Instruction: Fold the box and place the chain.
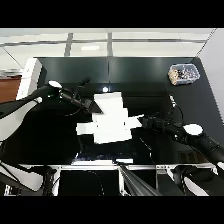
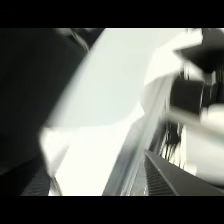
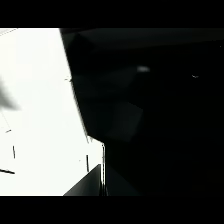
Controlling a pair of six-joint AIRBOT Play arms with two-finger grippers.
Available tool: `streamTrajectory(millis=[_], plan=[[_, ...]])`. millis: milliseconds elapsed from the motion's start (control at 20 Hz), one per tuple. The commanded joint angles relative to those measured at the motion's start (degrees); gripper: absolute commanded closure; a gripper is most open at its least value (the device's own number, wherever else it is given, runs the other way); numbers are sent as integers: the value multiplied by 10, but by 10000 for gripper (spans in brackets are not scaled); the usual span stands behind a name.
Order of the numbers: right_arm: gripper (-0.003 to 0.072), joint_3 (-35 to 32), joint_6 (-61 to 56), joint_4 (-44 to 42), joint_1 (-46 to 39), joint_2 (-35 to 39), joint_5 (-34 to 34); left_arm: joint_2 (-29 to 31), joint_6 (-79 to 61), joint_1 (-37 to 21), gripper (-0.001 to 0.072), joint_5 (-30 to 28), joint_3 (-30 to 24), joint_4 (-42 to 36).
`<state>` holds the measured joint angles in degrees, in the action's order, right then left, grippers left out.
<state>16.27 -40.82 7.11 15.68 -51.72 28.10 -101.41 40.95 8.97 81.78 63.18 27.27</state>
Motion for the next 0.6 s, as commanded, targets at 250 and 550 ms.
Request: streamTrajectory(millis=[250,550], plan=[[671,0,-1,5,2,0,-3,-42,-73,26,474,75,71,58],[392,0,-1,18,1,0,-2,-43,-79,39,684,71,71,107]])
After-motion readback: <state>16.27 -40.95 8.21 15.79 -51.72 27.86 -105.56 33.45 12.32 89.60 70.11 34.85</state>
